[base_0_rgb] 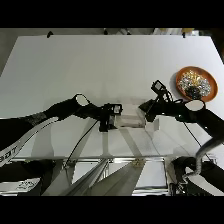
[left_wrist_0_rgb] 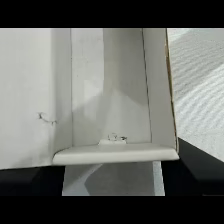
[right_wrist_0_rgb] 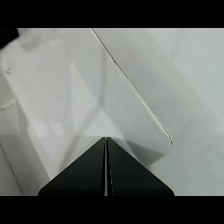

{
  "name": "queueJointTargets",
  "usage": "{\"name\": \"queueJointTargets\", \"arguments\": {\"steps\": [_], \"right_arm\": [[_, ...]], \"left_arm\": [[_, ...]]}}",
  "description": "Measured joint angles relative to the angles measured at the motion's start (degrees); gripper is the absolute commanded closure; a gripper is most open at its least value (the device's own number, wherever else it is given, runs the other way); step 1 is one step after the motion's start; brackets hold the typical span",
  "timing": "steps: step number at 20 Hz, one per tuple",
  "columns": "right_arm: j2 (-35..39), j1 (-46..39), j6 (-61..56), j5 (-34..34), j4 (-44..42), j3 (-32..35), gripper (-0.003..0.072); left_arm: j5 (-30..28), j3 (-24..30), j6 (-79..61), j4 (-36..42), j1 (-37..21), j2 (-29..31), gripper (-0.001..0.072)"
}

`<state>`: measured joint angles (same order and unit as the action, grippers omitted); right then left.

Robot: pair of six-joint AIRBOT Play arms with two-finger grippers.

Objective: Fold the box and place the chain.

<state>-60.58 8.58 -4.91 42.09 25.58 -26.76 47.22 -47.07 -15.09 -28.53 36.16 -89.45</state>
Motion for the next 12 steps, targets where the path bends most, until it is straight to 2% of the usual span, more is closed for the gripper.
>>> {"name": "queueJointTargets", "arguments": {"steps": [5,9,10,11,12], "right_arm": [[9.66,0.00,0.17,3.10,3.37,-0.74,0.0673],[15.96,0.00,0.37,7.34,16.98,-0.85,0.0669],[16.46,0.00,0.39,9.14,21.38,-0.87,0.0615],[16.61,0.00,0.46,10.91,25.27,-0.87,0.0484],[16.52,-0.02,1.27,12.44,28.76,-0.81,0.0426]], "left_arm": [[-0.02,0.02,0.00,0.00,-0.02,0.00,0.0454],[-0.02,0.02,0.00,0.00,0.00,0.00,0.0454],[-0.02,0.02,0.02,0.00,0.00,0.00,0.0454],[-0.02,0.02,0.02,0.00,0.00,0.00,0.0454],[-0.02,0.02,0.02,0.00,0.00,0.00,0.0454]]}}
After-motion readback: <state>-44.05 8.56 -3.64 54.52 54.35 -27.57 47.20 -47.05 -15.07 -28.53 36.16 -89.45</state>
